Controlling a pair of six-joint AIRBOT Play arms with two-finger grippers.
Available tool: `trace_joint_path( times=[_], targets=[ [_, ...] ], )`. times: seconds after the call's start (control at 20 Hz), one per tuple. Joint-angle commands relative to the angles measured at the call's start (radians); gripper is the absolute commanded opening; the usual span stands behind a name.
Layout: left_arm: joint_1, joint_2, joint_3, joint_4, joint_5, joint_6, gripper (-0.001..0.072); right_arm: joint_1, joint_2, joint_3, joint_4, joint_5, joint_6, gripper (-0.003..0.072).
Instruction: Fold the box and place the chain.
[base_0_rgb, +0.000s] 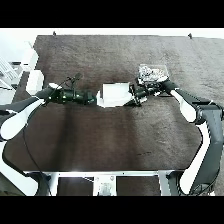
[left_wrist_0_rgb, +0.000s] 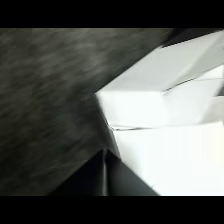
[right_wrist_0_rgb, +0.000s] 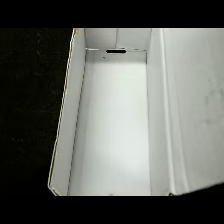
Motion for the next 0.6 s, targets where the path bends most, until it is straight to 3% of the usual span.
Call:
trace_joint_path(
  times=[0.0, 0.55],
  targets=[
    [-0.002, 0.003, 0.034, -0.038, -0.050, 0.027, 0.0197, 0.000, 0.000, 0.000, 0.000, 0.000, 0.000, 0.0549],
    [-0.037, 0.006, 0.074, -0.039, -0.079, -0.019, 0.0201, 0.000, 0.000, 0.000, 0.000, 0.000, 0.000, 0.0549]
  ],
)
